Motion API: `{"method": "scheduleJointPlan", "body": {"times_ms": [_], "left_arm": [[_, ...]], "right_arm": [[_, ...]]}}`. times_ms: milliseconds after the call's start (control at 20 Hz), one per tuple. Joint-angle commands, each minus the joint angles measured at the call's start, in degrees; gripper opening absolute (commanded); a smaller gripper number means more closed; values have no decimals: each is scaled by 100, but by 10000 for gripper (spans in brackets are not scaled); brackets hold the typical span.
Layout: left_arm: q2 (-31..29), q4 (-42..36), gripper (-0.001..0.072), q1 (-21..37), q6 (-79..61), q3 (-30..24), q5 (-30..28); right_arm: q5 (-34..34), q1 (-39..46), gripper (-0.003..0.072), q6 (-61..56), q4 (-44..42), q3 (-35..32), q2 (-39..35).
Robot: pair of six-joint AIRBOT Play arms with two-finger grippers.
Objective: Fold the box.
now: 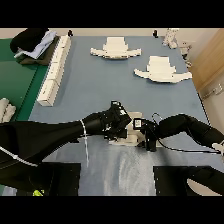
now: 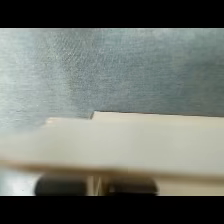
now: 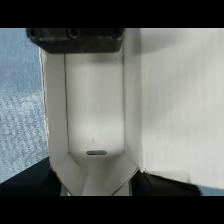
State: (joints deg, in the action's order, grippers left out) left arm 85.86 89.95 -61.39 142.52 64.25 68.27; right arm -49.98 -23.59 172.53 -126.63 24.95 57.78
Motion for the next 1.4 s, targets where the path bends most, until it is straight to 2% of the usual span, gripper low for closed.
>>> {"method": "scheduleJointPlan", "body": {"times_ms": [0, 300, 350, 400, 1100, 1150, 1200, 1250, 1350], "left_arm": [[2, 13, 16, -7, 2, 4, -214], [0, 9, 20, -7, -22, 4, -203], [0, 9, 154, -7, -20, 4, -205], [0, 9, 364, -7, 0, 4, -201], [-7, 289, 354, -7, 11, 223, 177], [-4, 291, 294, -7, 74, 223, 177], [-4, 291, 123, -7, 87, 223, 157], [-4, 289, 97, -9, 90, 223, 109], [-4, 289, 95, -7, 94, 223, 92]], "right_arm": [[0, -7, 522, 0, -2, -2, 2], [0, -7, 521, 0, -2, -2, 2], [0, -7, 522, 0, -2, -2, 2], [0, -7, 522, 0, 0, -2, 2], [0, -7, 522, 0, -2, -2, 2], [0, -7, 522, 0, -2, -2, 2], [0, -7, 521, 0, -2, -2, 2], [0, -7, 521, 0, -2, -2, 2], [0, -7, 522, 0, -2, -2, 2]]}}
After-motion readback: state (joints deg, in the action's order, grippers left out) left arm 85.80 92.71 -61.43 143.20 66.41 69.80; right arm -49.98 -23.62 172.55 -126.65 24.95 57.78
